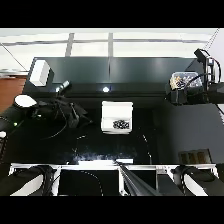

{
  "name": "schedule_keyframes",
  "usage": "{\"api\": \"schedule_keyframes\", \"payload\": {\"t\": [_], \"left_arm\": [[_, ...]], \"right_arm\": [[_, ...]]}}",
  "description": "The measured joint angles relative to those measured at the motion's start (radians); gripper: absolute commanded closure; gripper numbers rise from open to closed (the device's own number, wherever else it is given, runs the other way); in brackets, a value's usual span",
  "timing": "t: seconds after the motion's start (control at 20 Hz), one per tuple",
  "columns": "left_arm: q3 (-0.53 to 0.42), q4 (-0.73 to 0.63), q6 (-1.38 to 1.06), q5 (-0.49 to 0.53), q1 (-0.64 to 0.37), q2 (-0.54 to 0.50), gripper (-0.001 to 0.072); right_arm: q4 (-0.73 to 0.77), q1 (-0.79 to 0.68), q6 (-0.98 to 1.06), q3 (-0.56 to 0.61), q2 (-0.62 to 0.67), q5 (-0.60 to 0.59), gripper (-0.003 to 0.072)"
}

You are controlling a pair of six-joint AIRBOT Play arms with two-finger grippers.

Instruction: Fold the box and place the chain.

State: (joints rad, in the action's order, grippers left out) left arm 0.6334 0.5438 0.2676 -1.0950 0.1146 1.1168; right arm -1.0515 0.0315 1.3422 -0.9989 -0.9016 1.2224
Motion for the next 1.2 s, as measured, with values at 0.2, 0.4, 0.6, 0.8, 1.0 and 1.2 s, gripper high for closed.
{"api": "schedule_keyframes", "payload": {"t": [0.2, 0.4, 0.6, 0.8, 1.0, 1.2], "left_arm": [[0.006, 0.03, -0.403, 0.035, 0.04, 0.087, -0.001], [0.084, 0.101, -0.557, 0.014, 0.106, 0.211, -0.001], [0.12, 0.118, -0.583, 0.014, 0.165, 0.294, -0.001], [0.131, 0.107, -0.56, 0.045, 0.183, 0.323, -0.0009], [0.136, 0.097, -0.552, 0.06, 0.196, 0.332, -0.0007], [0.138, 0.068, -0.553, 0.074, 0.216, 0.334, -0.0007]], "right_arm": [[0.0, 0.0, 0.002, 0.0, 0.0, -0.019, 0.042], [0.0, 0.0, 0.006, 0.0, 0.0, -0.047, 0.042], [0.0, 0.0, 0.008, 0.0, 0.0, -0.058, 0.042], [0.0, 0.0, 0.008, 0.0, 0.0, -0.065, 0.042], [0.0, 0.0, 0.008, 0.0, 0.0, -0.077, 0.042], [0.0, 0.0, 0.008, 0.0, 0.0, -0.081, 0.0421]]}}
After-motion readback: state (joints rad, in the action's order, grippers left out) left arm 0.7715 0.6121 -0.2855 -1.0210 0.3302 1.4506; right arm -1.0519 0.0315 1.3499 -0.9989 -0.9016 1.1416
